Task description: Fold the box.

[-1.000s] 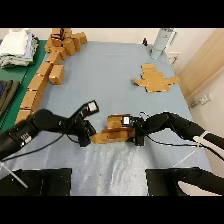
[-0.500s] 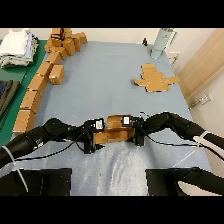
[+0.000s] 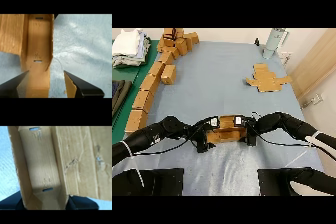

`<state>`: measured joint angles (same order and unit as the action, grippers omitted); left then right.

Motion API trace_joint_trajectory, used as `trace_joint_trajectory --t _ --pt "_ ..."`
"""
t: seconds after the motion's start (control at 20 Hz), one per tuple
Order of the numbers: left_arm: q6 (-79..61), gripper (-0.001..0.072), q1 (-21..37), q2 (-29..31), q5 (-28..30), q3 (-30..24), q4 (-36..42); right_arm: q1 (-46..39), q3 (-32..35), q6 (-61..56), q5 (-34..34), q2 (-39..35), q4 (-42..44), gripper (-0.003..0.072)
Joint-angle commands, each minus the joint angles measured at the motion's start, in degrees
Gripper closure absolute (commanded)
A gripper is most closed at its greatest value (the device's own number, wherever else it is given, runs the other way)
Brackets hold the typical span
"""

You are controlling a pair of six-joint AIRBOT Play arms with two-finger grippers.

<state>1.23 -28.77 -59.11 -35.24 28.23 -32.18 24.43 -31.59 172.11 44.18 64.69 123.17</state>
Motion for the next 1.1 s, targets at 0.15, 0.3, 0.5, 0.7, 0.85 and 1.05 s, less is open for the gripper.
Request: trace_joint_trajectory --t 0.15,0.3,0.5,0.7,0.85,1.05 --pt "4.7 0.0073 2.8 0.8 -0.2 0.3 -3.4 0.0 0.0 0.0 0.0 0.0 0.0 0.0105" --pt "4.6 0.0073 2.7 -0.4 0.2 0.9 -3.2 0.0 0.0 0.0 0.0 0.0 0.0 0.0105" --pt "2.3 0.0073 0.6 -2.6 -0.3 3.3 -0.2 0.0 0.0 0.0 0.0 0.0 0.0 0.0105" --pt "1.1 0.0075 -0.6 -5.3 -0.8 4.9 0.1 0.0 0.0 0.0 0.0 0.0 0.0 0.0105" --pt "1.0 0.0329 -1.3 -7.3 -0.8 6.4 0.0 0.0 0.0 0.0 0.0 0.0 0.0 0.0105" --pt "-0.6 0.0495 -2.0 -7.5 1.1 6.8 0.0 0.0 0.0 0.0 0.0 0.0 0.0 0.0105"
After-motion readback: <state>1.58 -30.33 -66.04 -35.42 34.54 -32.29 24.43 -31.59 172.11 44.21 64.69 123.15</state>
